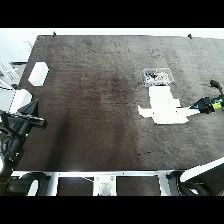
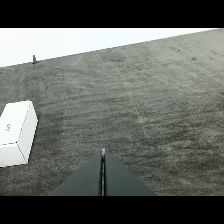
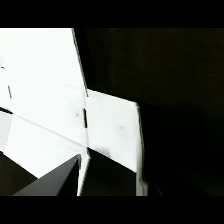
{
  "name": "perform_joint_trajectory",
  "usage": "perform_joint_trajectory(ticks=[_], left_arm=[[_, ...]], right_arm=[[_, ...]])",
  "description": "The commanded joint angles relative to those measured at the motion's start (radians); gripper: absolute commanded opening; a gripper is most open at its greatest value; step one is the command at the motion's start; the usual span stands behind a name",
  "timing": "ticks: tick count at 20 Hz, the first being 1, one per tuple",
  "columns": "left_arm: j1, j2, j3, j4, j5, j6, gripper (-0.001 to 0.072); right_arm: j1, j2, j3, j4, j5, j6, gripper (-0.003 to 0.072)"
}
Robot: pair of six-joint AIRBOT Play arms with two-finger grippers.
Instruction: Fold the box and place the chain.
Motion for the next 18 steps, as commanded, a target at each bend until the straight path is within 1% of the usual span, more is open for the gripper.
perform_joint_trajectory(ticks=[1, 2, 3, 4, 5, 6, 9, 12, 15, 18], left_arm=[[0.001, 0.001, 0.000, 0.000, 0.000, 0.000, 0.0023], [0.001, 0.001, 0.000, 0.000, 0.000, 0.000, 0.0023], [0.001, 0.001, 0.000, 0.000, 0.000, 0.000, 0.0022], [0.001, 0.001, 0.000, 0.000, 0.000, 0.000, 0.0022], [0.001, 0.001, 0.000, 0.000, 0.000, 0.000, 0.0022], [0.001, 0.001, 0.000, 0.000, 0.000, 0.000, 0.0023], [0.001, 0.001, 0.000, 0.000, 0.001, 0.000, 0.0023], [0.001, 0.001, 0.000, 0.000, 0.000, 0.000, 0.0022], [0.001, 0.001, 0.000, 0.000, 0.000, 0.000, 0.0022], [0.001, 0.001, 0.000, 0.000, 0.000, 0.000, 0.0023]], right_arm=[[0.019, -0.012, -0.062, 0.052, 0.005, -0.022, 0.0440], [0.032, -0.016, -0.080, 0.053, 0.004, -0.047, 0.0434], [0.044, -0.019, -0.090, 0.058, 0.004, -0.071, 0.0412], [0.053, -0.019, -0.092, 0.074, 0.004, -0.105, 0.0305], [0.059, -0.019, -0.091, 0.091, 0.006, -0.119, 0.0139], [0.060, -0.019, -0.090, 0.110, 0.009, -0.117, 0.0007], [0.060, -0.013, -0.097, 0.180, 0.060, -0.110, 0.0004], [0.081, 0.044, -0.201, 0.285, 0.041, -0.100, 0.0003], [0.157, 0.134, -0.373, 0.341, -0.063, -0.100, 0.0003], [0.296, 0.236, -0.561, 0.450, -0.255, -0.095, 0.0003]])
